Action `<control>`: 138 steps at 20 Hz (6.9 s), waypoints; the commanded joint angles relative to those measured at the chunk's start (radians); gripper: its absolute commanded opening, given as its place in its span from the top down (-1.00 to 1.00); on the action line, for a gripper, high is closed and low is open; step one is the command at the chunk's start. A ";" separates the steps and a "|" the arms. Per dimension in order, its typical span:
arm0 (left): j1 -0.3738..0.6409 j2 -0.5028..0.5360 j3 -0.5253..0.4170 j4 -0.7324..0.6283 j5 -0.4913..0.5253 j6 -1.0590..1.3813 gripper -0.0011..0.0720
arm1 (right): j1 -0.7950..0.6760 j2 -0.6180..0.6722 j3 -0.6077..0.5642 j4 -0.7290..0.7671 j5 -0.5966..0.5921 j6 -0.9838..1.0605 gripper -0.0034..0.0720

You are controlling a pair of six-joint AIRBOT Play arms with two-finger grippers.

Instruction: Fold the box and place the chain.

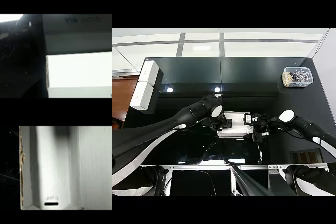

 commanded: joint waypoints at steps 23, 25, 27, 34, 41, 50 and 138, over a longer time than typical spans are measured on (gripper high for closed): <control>-0.002 -0.001 0.000 0.040 0.000 -0.025 0.90 | 0.000 0.149 0.029 -0.240 0.089 0.232 -0.63; -0.002 -0.001 0.000 0.040 0.000 -0.025 0.90 | 0.001 0.149 0.029 -0.220 0.091 0.216 -0.12; -0.002 -0.001 0.000 0.040 0.000 -0.025 0.90 | 0.001 0.147 0.029 -0.150 0.092 0.216 0.31; -0.002 -0.001 0.000 0.041 0.001 -0.025 0.90 | 0.047 0.057 0.029 0.050 0.033 0.224 0.30; 0.000 -0.001 0.000 0.041 0.000 -0.023 0.90 | 0.027 0.064 0.030 0.013 0.061 0.406 0.78; -0.001 -0.004 0.037 0.129 -0.051 -0.122 0.91 | -0.484 0.274 0.164 -0.381 0.300 1.402 0.86; 0.000 -0.006 0.037 0.120 0.000 -0.126 0.90 | -0.220 0.130 0.437 -1.384 -0.157 2.347 -0.97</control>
